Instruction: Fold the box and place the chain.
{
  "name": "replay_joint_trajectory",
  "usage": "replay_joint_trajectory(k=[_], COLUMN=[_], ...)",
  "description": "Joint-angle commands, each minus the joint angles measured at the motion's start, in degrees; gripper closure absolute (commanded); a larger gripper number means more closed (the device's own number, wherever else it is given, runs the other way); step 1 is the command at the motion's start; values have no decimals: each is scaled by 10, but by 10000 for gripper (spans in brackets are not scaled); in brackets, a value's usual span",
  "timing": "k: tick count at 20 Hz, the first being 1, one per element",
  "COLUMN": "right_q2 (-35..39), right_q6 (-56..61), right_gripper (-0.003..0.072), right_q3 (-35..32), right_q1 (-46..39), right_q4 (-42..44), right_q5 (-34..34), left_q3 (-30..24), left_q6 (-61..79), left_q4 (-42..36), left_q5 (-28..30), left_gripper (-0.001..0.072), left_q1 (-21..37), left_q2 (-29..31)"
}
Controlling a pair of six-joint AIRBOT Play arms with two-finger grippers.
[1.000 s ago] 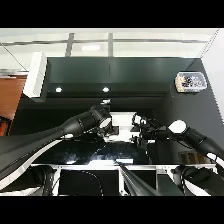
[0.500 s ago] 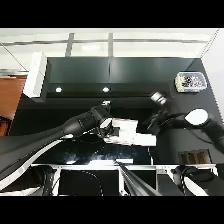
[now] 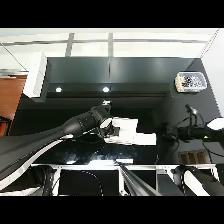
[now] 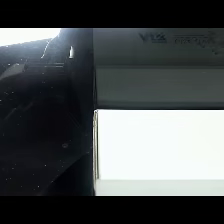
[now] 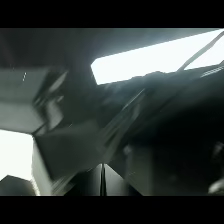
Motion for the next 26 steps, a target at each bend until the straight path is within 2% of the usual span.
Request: replay_joint_trajectory(k=[1,5,8,10,15,16,17,21,26], right_q2=[-28,-54,-55,-55,-55,-55,-55,-55,-55], right_q6=[4,-23,-56,-112,-148,-146,-142,-141,-80], right_gripper=[679,678,678,677,666,404,92,77,79], right_q3=[-30,-29,-29,-23,37,46,52,58,59], right_q1=[55,157,194,194,194,194,194,197,267], right_q4=[51,112,164,208,212,212,212,221,219], right_q5=[15,-22,-53,-34,14,24,35,59,-10], left_q3=[0,0,0,0,0,0,0,0,0], left_q6=[1,1,1,1,1,1,1,1,1], left_q4=[0,0,0,0,0,0,0,0,0], left_q5=[0,0,0,0,0,0,0,-2,-2], left_gripper=[680,680,680,679,680,679,679,680,680], left_q1=[0,0,0,0,0,0,0,0,0], left_q2=[0,0,0,0,0,0,0,0,0])
